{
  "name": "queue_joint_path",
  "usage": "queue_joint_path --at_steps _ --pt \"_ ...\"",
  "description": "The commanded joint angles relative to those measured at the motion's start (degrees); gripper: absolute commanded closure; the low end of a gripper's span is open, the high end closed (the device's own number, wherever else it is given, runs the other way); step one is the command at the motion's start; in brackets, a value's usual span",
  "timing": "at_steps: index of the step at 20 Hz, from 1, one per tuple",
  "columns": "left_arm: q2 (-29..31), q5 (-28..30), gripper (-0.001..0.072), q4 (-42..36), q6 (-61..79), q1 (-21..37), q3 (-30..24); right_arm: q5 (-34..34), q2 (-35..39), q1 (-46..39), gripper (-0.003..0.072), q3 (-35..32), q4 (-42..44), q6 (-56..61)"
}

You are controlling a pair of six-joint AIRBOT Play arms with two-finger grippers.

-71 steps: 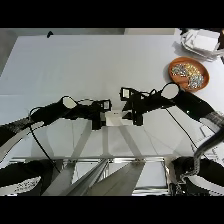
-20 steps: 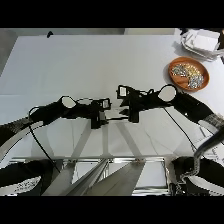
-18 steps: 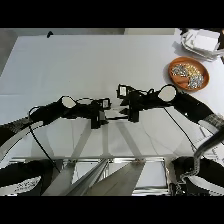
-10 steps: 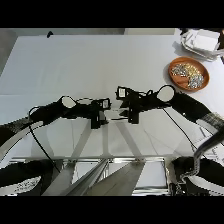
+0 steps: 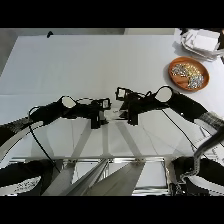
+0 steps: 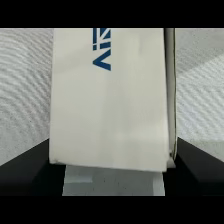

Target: Fold the box and place the chain.

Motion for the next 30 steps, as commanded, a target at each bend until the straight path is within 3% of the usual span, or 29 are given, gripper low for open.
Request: queue_joint_path --at_steps 1,6,8,13,19,20,21,23,28,30 --pt "0.0 -0.1 0.0578 0.0 0.0 0.0 0.0 1.4 0.1 0.1 0.0320 -1.0 -0.3 0.1" --pt "0.0 -0.1 0.0578 0.0 0.0 0.0 0.0 0.9 2.5 0.1 0.0315 -1.0 -0.2 -0.3" --pt "0.0 -0.1 0.0578 0.0 0.0 0.0 0.0 1.0 3.3 0.1 0.0255 -1.0 0.2 -0.5" --pt "0.0 -0.1 0.0578 0.0 -0.1 0.0 0.0 1.2 3.8 0.1 0.0247 -1.0 1.8 -0.6" --pt "0.0 -0.1 0.0578 0.0 0.0 0.0 0.0 4.1 7.0 -1.0 0.0249 -1.0 10.6 -4.6" --pt "0.0 -0.1 0.0578 0.0 -0.1 0.0 0.0 5.1 7.1 -2.2 0.0283 -1.0 12.8 -4.6" --pt "0.0 -0.1 0.0578 0.0 0.0 0.0 0.0 5.9 7.0 -3.4 0.0379 -1.0 13.8 -4.6" --pt "0.0 -0.1 0.0578 0.0 -0.1 0.0 0.0 5.6 6.3 -5.7 0.0672 -1.8 15.5 -4.8" --pt "0.0 -0.1 0.0578 0.0 0.0 0.0 0.0 5.8 2.4 -9.4 0.0678 -7.9 28.2 -12.8" --pt "0.0 -0.1 0.0578 0.0 0.0 0.0 0.0 6.2 0.6 -9.4 0.0678 -9.0 29.5 -14.0"
